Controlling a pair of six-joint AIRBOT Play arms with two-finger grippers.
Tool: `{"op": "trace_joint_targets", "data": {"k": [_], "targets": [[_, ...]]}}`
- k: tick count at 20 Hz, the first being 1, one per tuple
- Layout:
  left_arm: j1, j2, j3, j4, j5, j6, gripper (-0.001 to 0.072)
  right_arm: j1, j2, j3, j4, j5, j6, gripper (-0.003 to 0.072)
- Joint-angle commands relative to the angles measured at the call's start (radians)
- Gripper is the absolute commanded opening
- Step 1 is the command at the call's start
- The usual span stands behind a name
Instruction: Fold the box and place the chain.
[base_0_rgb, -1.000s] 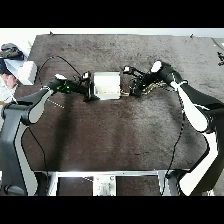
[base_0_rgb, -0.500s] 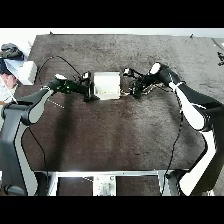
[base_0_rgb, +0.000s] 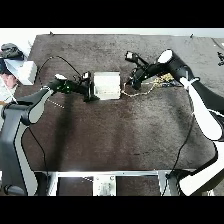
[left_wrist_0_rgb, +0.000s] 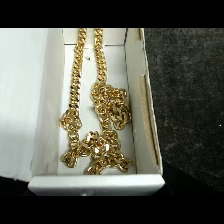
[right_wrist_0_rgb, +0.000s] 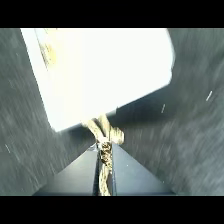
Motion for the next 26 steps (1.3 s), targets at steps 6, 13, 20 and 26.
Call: {"op": "trace_joint_targets", "data": {"k": [6,13,20,26], "targets": [[0.001,0.0,0.0,0.0,0.0,0.0,0.0468,0.123,0.116,0.016,0.217,-0.188,-0.024,0.0013],[0.001,0.0,0.0,0.0,0.0,0.0,0.0468,0.278,0.09,0.016,0.115,-0.443,0.012,0.0012],[0.001,0.0,0.0,0.0,0.0,0.0,0.0468,0.224,0.047,0.014,-0.049,-0.327,0.262,0.032],[0.001,0.0,0.0,0.0,0.0,0.0,0.0468,0.055,0.053,0.014,-0.109,-0.108,0.352,0.035]]}}
